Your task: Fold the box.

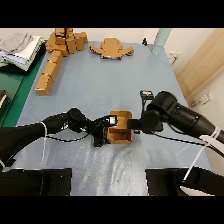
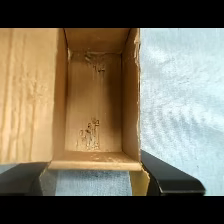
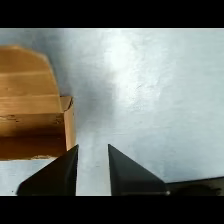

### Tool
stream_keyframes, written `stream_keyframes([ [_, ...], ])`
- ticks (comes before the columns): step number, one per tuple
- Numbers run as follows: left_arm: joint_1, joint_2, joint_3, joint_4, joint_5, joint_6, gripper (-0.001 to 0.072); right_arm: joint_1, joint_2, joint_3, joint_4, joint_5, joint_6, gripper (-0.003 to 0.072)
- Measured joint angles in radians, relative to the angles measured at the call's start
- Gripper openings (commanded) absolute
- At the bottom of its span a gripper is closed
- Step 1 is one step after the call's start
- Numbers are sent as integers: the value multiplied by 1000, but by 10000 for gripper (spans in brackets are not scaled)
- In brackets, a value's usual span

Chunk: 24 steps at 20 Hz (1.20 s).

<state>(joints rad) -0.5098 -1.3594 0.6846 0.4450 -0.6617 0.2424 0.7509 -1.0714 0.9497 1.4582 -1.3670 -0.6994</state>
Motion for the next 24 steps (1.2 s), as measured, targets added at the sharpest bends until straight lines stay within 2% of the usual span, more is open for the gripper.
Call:
stream_keyframes([
  [1, 0, 0, 0, 0, 0, 0, 599, -40, 6, 0, 0, -1, -28, 37],
  [2, 0, 0, 0, 0, 0, 0, 599, -88, 6, 0, 6, 0, -63, 6],
  [4, 0, 0, 0, 0, -1, 0, 599, -215, -4, 0, 69, 34, -182, 5],
  [6, 0, 0, 0, 0, 0, 0, 599, -378, -43, 0, 246, 92, -387, 5],
  [8, 0, 0, 0, 0, 0, 0, 599, -538, -112, 8, 483, 126, -616, 5],
  [10, 0, 0, 0, 0, 0, 0, 599, -650, -198, 32, 708, 125, -803, 5],
  [12, 0, 0, 0, 0, 0, 0, 599, -719, -299, 74, 860, 97, -957, 4],
  [14, 0, 0, 0, 0, 0, 0, 599, -729, -375, 107, 955, 50, -1082, 4],
  [18, 0, 0, 0, 0, 0, 0, 599, -669, -432, 118, 1025, -6, -1304, 3],
  [21, 0, 0, 0, 0, 0, 0, 599, -601, -381, 51, 1027, 16, -1442, 4],
  [24, 0, 0, 0, 0, 0, 0, 599, -527, -257, -60, 996, 103, -1548, 4],
])
